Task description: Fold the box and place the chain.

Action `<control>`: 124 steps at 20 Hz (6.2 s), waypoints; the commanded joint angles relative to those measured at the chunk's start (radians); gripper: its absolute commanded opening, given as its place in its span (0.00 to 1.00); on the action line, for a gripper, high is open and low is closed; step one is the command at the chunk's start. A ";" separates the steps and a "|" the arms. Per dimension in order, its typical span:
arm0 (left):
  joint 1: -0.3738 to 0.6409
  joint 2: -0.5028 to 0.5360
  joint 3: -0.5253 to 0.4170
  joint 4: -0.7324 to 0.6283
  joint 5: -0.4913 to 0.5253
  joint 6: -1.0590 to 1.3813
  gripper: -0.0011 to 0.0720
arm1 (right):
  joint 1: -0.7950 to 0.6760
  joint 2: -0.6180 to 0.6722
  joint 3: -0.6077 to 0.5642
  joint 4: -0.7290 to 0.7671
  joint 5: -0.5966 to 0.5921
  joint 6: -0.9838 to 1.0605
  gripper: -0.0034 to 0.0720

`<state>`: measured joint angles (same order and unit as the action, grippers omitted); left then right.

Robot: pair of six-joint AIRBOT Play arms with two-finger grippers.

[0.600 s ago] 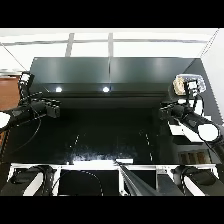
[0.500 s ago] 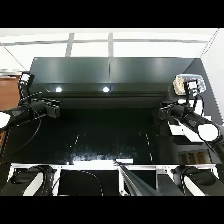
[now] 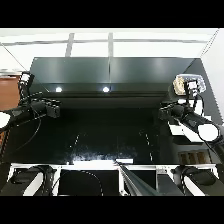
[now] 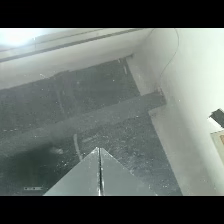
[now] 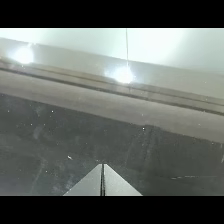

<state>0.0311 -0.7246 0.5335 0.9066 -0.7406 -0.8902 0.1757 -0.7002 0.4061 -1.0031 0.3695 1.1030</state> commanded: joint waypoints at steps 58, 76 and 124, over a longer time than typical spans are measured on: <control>-0.005 -0.067 0.000 -0.058 0.084 -0.023 0.98 | -1.059 -0.771 0.635 0.295 1.191 -0.314 0.06; -0.275 -0.518 0.065 -0.566 -0.102 -0.081 0.98 | -0.126 -0.104 -0.081 0.697 0.451 -0.343 0.06; -0.586 -0.682 0.225 -0.175 -0.050 0.946 0.06 | -0.061 -0.105 -0.002 0.198 0.616 -0.762 0.98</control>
<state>-0.5510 -1.3876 0.7593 0.7082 -0.8036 0.0387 0.0059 -0.8051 0.4507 -0.7944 1.0332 0.5346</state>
